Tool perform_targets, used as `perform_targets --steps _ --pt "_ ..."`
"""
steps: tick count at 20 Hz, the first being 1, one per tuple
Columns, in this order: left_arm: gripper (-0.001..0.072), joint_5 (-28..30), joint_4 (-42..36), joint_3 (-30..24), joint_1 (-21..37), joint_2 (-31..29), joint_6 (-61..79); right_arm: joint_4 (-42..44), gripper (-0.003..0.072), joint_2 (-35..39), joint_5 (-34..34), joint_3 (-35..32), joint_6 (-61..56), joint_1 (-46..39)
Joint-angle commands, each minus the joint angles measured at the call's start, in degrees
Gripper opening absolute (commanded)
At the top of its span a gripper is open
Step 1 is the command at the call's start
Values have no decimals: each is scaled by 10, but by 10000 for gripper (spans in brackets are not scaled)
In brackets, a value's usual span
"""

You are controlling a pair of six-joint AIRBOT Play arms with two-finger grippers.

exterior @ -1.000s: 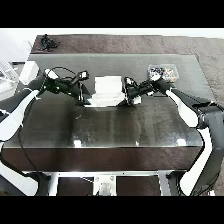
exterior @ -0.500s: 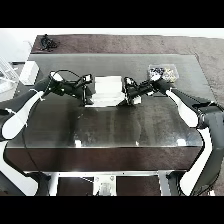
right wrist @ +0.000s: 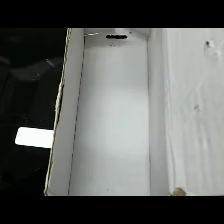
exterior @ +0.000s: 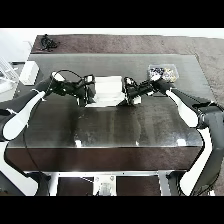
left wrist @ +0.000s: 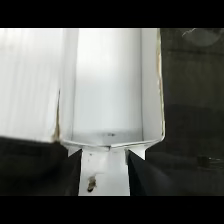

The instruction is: Fold the box and place the chain.

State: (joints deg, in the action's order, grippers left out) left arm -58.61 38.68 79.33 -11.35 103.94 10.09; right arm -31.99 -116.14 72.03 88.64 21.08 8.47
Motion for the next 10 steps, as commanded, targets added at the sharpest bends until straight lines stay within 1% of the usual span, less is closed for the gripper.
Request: perform_targets --steps 1,4,7,9,10 --pt "336 24 -4 0 -16 0 5 0 583 0 0 0 0 0" --pt "337 56 -23 0 -25 0 18 0 584 0 0 0 0 0" --pt "338 72 -62 0 -31 0 40 0 584 0 0 0 0 0" --pt "339 73 -62 0 -32 2 50 0 584 0 0 0 0 0" --pt "384 70 -63 0 -32 4 55 0 584 0 0 0 0 0"
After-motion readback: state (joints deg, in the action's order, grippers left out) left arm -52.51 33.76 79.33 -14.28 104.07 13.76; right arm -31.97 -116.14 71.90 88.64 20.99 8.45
